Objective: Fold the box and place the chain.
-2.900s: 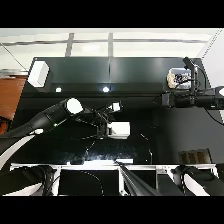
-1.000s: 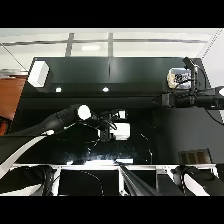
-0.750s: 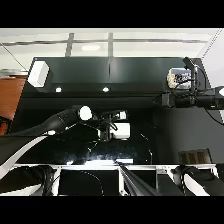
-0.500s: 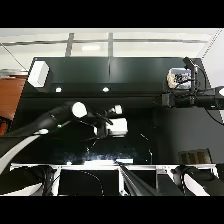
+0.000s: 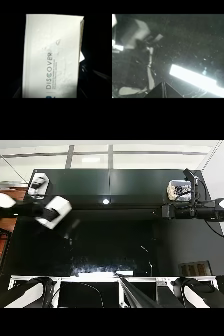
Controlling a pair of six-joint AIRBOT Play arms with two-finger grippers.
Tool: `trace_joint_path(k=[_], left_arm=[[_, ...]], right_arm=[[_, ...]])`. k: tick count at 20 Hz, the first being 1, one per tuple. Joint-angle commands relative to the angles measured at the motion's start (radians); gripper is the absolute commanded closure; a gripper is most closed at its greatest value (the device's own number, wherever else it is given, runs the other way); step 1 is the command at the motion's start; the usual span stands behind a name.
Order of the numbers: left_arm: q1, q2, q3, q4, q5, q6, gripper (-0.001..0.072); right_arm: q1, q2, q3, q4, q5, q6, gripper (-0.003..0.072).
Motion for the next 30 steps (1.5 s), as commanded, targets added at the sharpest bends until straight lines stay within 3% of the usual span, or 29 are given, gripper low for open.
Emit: trace_joint_path(k=[1,4,8,12,13,14,18,21,24,25,26,27,30], left_arm=[[0.270,-0.056,0.040,0.025,0.077,-0.121,0.0335],[0.330,-0.198,0.159,0.030,0.081,-0.122,0.0336],[0.323,-0.374,0.310,0.061,0.084,-0.121,0.0337],[0.317,-0.469,0.377,0.054,0.097,-0.121,0.0315],[0.315,-0.481,0.377,0.053,0.124,-0.122,0.0112],[0.310,-0.484,0.378,0.060,0.147,-0.125,0.0002],[0.296,-0.423,0.437,0.047,0.043,-0.160,0.0001],[0.283,-0.296,0.458,0.051,-0.082,-0.189,0.0000],[0.284,-0.132,0.458,0.052,-0.134,-0.316,0.0005],[0.280,-0.072,0.458,0.051,-0.152,-0.400,0.0020],[0.276,-0.015,0.458,0.048,-0.181,-0.484,0.0262],[0.269,0.032,0.455,0.045,-0.217,-0.520,0.0657],[0.177,0.208,0.349,0.005,-0.211,-0.526,0.0686]], right_arm=[[-0.001,0.000,0.000,0.000,-0.018,-0.005,0.0643],[0.000,0.000,0.000,0.000,-0.018,-0.030,0.0643],[0.000,0.000,0.000,0.000,-0.016,-0.021,0.0643],[0.000,0.000,0.000,0.000,-0.018,-0.014,0.0643],[0.000,0.000,0.000,0.000,-0.018,-0.014,0.0643],[0.000,0.000,0.000,0.000,-0.017,-0.007,0.0643],[0.000,0.000,0.000,0.000,-0.019,-0.003,0.0643],[-0.001,0.000,0.000,0.000,-0.020,-0.004,0.0643],[-0.001,0.001,0.001,-0.021,-0.016,-0.012,0.0642],[-0.001,0.002,0.001,-0.037,-0.006,-0.012,0.0642],[-0.001,0.007,0.001,-0.062,0.002,-0.010,0.0642],[-0.001,0.021,0.001,-0.089,0.010,0.000,0.0642],[0.000,0.104,-0.003,-0.230,0.003,0.072,0.0643]])
